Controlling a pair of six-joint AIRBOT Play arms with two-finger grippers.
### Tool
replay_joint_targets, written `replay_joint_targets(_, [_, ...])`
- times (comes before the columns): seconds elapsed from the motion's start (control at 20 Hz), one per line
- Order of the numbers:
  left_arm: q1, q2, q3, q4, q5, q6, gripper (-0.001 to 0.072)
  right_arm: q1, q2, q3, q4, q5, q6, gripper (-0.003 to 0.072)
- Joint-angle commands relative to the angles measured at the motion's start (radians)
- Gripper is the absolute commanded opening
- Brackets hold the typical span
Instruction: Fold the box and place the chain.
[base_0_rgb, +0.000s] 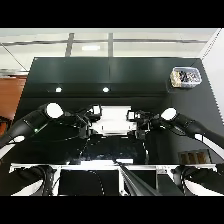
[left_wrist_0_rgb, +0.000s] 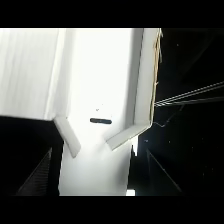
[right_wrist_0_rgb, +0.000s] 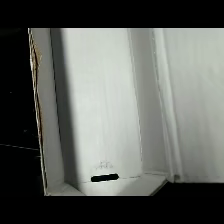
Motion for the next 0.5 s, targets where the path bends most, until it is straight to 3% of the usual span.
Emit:
replay_joint_targets(0.0, [-0.034,-0.003,-0.006,-0.036,0.027,0.018,0.0493,0.000,-0.001,0.000,0.000,-0.003,0.003,0.0166])
replay_joint_targets(0.1, [-0.034,-0.003,-0.006,-0.084,0.014,0.018,0.0304,0.000,-0.001,0.000,0.001,-0.003,0.003,0.0166])
replay_joint_targets(0.45, [-0.034,-0.013,-0.006,-0.136,0.087,0.018,0.0276,0.000,-0.001,0.000,0.001,-0.003,0.003,0.0166])
